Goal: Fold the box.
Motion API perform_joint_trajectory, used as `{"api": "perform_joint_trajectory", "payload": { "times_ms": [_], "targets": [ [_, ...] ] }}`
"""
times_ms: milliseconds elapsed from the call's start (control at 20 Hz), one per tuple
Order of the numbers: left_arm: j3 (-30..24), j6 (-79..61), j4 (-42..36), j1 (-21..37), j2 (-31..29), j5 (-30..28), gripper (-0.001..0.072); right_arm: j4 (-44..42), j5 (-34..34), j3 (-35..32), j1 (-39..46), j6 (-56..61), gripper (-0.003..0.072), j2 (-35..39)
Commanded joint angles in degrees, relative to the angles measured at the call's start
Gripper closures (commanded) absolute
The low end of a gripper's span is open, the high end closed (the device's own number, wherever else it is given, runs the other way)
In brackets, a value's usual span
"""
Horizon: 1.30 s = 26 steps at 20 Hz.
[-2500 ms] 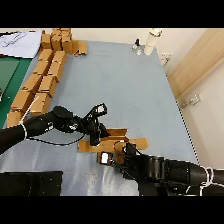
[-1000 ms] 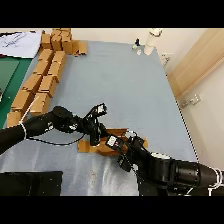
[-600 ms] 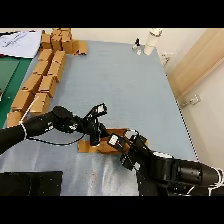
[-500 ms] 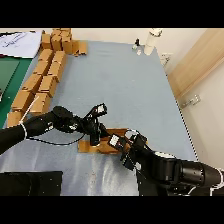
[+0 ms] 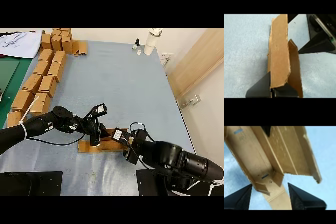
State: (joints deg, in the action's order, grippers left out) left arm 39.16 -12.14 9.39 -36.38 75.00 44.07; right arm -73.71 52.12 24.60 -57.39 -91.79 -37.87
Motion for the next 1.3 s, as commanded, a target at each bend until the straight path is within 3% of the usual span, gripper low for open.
{"api": "perform_joint_trajectory", "payload": {
  "times_ms": [0, 250, 550, 950, 1250],
  "targets": [
    [0.0, -0.02, 0.02, 0.02, 0.02, 0.0, 0.0696, -14.95, -3.13, -0.04, 9.84, -21.7, -0.0025, 0.07],
    [0.0, -0.02, 0.02, 0.02, 0.02, 0.0, 0.0696, -34.69, -3.63, -0.02, 26.16, -49.11, -0.0026, -1.9],
    [0.0, 0.0, 0.02, 0.02, 0.02, 0.0, 0.0696, -46.4, -3.65, 0.09, 31.41, -67.52, -0.0025, -7.89],
    [0.0, 0.0, 0.02, 0.04, 0.02, 0.0, 0.0696, -44.06, 2.6, 0.07, 31.34, -65.51, -0.0019, -8.22],
    [0.0, 0.0, 0.02, 0.04, 0.02, 0.0, 0.0696, -44.65, 2.34, 0.07, 31.34, -65.51, -0.0018, -10.34]
  ]
}}
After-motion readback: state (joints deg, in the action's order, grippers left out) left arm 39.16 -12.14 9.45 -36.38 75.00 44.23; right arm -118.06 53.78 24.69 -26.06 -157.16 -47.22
